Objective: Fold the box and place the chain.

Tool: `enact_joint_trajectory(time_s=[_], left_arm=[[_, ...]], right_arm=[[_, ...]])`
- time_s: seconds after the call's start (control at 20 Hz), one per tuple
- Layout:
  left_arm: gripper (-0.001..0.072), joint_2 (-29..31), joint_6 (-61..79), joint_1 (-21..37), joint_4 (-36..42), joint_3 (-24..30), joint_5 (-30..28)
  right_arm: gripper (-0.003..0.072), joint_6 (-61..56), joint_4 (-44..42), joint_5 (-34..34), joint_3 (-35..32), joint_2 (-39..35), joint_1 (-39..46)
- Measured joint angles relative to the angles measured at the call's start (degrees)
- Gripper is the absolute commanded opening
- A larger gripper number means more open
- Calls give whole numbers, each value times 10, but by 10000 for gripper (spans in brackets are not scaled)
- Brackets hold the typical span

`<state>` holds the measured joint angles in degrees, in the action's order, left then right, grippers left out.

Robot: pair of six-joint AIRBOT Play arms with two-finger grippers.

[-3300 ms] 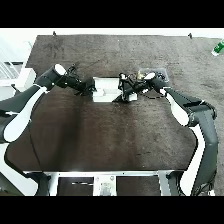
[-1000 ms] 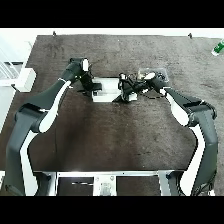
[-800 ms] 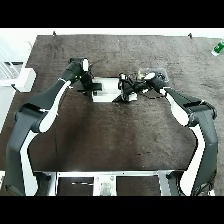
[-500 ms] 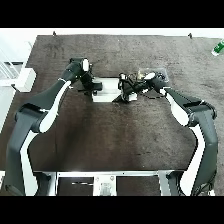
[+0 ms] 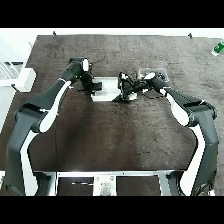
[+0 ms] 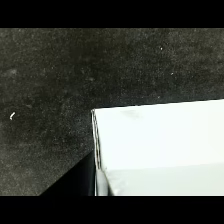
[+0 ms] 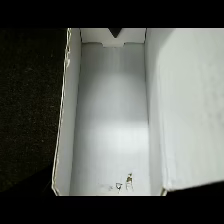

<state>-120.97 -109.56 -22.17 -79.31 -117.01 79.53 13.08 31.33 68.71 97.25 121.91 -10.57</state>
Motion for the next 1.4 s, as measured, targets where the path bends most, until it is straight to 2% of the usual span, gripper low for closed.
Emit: enact_joint_trajectory(time_s=[0.05, 0.1, 0.15, 0.25, 0.5, 0.9, 0.95, 1.1, 1.3, 1.4], left_arm=[[213, 0, 1, 0, 1, 0, 0], [322, 0, 2, 0, 7, 0, -4], [330, 1, 2, 0, 5, 0, -4], [477, 3, 3, 0, 7, -1, -4], [497, 22, 27, 1, 13, -4, 9], [501, 104, 125, 28, 12, 0, 17], [587, 110, 146, 33, 13, 0, 16], [662, 129, 205, 53, 21, 1, 7], [671, 155, 280, 94, 60, 3, -19], [670, 169, 325, 113, 90, 23, -31]], right_arm=[[429, 0, 1, -1, 0, 0, 0], [429, 2, 5, -2, 0, 0, 0], [429, 2, 6, -1, 0, 0, 0], [429, 2, 5, -1, 0, 0, 0], [429, 1, 4, -1, 0, 0, 0], [429, 0, 3, -1, 0, 0, 0], [429, 0, 3, -1, 0, 0, 0], [429, 0, 3, -1, 0, 0, 0], [429, 0, 3, -1, 0, 0, 0], [429, 0, 3, -1, 0, 0, 0]])
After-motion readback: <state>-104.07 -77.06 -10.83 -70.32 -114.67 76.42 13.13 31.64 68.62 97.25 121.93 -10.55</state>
